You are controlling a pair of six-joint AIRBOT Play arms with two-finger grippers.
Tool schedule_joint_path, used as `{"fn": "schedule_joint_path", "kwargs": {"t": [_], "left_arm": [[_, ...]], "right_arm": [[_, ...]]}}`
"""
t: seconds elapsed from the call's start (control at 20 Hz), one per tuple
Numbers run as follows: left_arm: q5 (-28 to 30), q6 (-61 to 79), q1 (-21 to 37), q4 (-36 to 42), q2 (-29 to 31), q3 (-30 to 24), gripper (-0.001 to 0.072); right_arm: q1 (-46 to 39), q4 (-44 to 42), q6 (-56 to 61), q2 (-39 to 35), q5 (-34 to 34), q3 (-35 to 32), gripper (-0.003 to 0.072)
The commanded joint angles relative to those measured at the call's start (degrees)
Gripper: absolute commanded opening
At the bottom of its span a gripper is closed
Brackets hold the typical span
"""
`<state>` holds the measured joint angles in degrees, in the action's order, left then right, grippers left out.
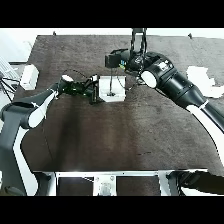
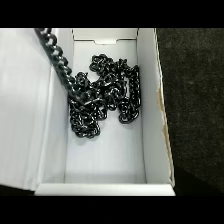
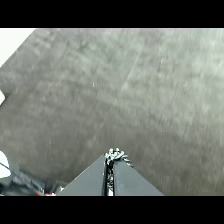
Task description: Fold the box and place the chain.
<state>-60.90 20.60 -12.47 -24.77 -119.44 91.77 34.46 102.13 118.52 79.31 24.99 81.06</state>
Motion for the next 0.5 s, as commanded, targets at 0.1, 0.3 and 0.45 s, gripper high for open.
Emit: {"fn": "schedule_joint_path", "kwargs": {"t": [0.1, 0.3, 0.45], "left_arm": [[0.02, 0.00, 0.02, -0.02, 0.02, 0.00, 0.0456], [0.02, 0.00, 0.02, -0.02, 0.02, 0.00, 0.0457], [0.02, 0.00, 0.02, -0.02, 0.02, 0.00, 0.0457]], "right_arm": [[1.79, -3.10, 2.08, 0.35, 0.48, -5.66, 0.0011], [1.46, -3.08, 3.02, 4.13, -4.92, -9.81, 0.0011], [0.07, -3.13, 3.04, 10.78, -7.69, -9.86, 0.0011]]}}
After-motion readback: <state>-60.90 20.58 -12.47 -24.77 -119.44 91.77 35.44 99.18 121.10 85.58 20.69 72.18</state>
